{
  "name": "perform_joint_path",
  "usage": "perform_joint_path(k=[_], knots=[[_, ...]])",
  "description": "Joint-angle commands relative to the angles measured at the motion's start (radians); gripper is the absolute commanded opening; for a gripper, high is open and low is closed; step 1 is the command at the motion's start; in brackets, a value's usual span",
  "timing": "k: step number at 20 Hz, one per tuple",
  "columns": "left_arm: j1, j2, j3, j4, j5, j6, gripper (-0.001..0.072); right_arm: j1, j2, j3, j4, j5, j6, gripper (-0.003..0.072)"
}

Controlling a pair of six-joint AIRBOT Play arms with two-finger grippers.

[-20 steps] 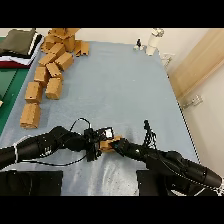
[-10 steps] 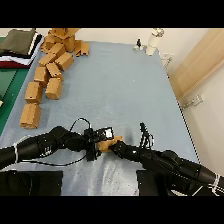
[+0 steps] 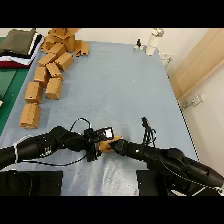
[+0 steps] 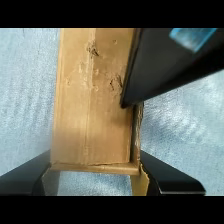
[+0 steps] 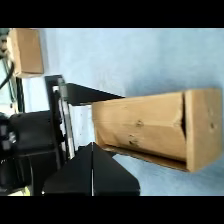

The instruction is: Fold the box.

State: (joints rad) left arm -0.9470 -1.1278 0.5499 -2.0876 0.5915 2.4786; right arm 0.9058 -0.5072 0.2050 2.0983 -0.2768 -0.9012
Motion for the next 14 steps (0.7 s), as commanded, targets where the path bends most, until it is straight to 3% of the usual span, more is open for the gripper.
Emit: perform_joint_path(k=[1, 4, 6, 10, 14], knots=[[0.0, -0.001, 0.0, 0.002, 0.0, 0.0, 0.0468, -0.054, 0.088, 0.055, -0.313, -0.26, 0.105, 0.0002], [0.0, -0.001, 0.0, 0.002, 0.0, 0.0, 0.0468, -0.108, 0.095, 0.129, -0.657, -0.64, 0.216, 0.0002], [0.0, -0.001, 0.0, 0.002, 0.0, 0.0, 0.0468, -0.131, 0.095, 0.171, -0.795, -0.813, 0.269, 0.0003], [-0.001, -0.001, 0.0, 0.002, -0.006, 0.001, 0.0467, -0.167, 0.095, 0.211, -0.765, -0.848, 0.32, 0.0003], [0.0, -0.001, 0.0, 0.002, -0.107, 0.0, 0.0468, -0.166, 0.095, 0.211, -0.721, -0.845, 0.395, 0.0003]])
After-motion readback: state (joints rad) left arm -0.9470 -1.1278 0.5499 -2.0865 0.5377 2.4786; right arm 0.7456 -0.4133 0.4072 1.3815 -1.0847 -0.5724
